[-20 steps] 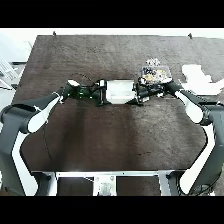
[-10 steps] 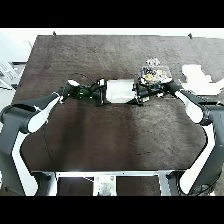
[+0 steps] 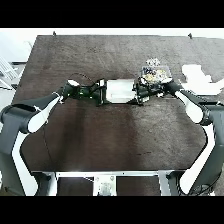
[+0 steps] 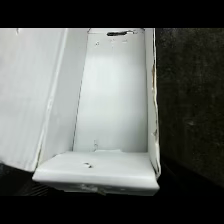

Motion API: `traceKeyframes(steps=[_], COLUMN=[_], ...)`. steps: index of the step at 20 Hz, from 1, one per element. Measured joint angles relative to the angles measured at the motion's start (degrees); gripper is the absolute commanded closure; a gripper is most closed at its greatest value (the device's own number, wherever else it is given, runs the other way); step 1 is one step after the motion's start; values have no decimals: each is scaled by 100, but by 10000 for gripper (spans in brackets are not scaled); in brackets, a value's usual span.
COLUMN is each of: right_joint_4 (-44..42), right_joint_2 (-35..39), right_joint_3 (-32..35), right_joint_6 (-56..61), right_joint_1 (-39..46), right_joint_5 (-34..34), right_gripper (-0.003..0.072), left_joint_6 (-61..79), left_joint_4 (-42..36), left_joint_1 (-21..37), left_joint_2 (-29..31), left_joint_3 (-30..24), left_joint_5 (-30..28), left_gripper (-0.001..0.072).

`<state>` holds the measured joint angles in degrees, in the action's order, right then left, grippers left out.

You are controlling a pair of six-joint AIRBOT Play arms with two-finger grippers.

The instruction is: Fold the box and place the chain.

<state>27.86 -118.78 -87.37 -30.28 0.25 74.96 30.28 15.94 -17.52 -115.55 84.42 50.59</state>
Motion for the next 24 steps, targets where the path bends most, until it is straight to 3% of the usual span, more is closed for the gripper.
traceKeyframes(steps=[8, 24], right_joint_4=[-4, 9], right_joint_2=[0, 0], right_joint_3=[0, 0], right_joint_6=[0, -7], right_joint_1=[0, -9], right_joint_5=[-2, 9], right_gripper=[110, 110], left_joint_6=[-138, 310], left_joint_4=[-201, 140], left_joint_1=[0, -63], left_joint_2=[-2, 0], left_joint_3=[-2, 9], left_joint_5=[-24, -103], left_gripper=[-11, -11])
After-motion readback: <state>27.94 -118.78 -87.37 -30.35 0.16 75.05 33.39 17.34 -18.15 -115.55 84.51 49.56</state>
